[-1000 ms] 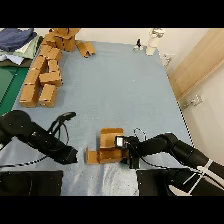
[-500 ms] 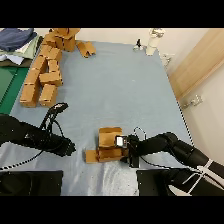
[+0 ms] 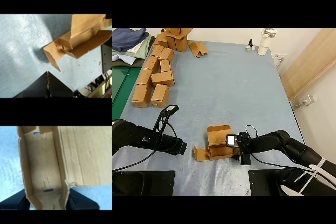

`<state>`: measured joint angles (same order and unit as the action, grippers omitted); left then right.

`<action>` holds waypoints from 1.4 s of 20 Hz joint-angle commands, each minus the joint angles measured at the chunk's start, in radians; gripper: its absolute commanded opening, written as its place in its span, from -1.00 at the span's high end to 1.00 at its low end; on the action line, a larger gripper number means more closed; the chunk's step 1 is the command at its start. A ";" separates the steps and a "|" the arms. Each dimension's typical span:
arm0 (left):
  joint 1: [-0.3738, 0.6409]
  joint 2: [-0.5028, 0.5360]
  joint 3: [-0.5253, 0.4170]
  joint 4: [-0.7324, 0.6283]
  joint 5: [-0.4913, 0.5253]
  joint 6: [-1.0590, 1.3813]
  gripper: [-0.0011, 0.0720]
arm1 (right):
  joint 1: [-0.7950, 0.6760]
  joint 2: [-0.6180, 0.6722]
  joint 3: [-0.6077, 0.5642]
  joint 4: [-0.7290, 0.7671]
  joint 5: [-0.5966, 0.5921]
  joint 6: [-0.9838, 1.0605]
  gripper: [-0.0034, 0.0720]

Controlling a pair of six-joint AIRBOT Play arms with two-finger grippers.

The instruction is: Fold the box.

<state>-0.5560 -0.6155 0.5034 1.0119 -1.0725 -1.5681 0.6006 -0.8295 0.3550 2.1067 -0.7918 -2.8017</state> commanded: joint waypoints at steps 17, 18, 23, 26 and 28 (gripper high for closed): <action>0.001 0.000 -0.057 -0.002 0.049 0.000 0.94 | 0.000 -0.098 0.003 0.021 -0.002 -0.026 -0.47; 0.001 0.000 -0.057 -0.002 0.051 0.000 0.94 | 0.000 -0.098 0.003 0.021 -0.002 -0.026 -0.47; 0.001 0.000 -0.057 -0.003 0.055 -0.001 0.94 | 0.000 -0.098 0.003 0.021 -0.002 -0.026 -0.47; 0.001 0.000 -0.057 -0.007 0.063 -0.003 0.94 | 0.000 -0.098 0.003 0.021 -0.001 -0.026 -0.48; 0.001 0.000 -0.057 -0.009 0.077 -0.003 0.94 | 0.002 -0.098 0.003 0.021 0.006 -0.026 -0.82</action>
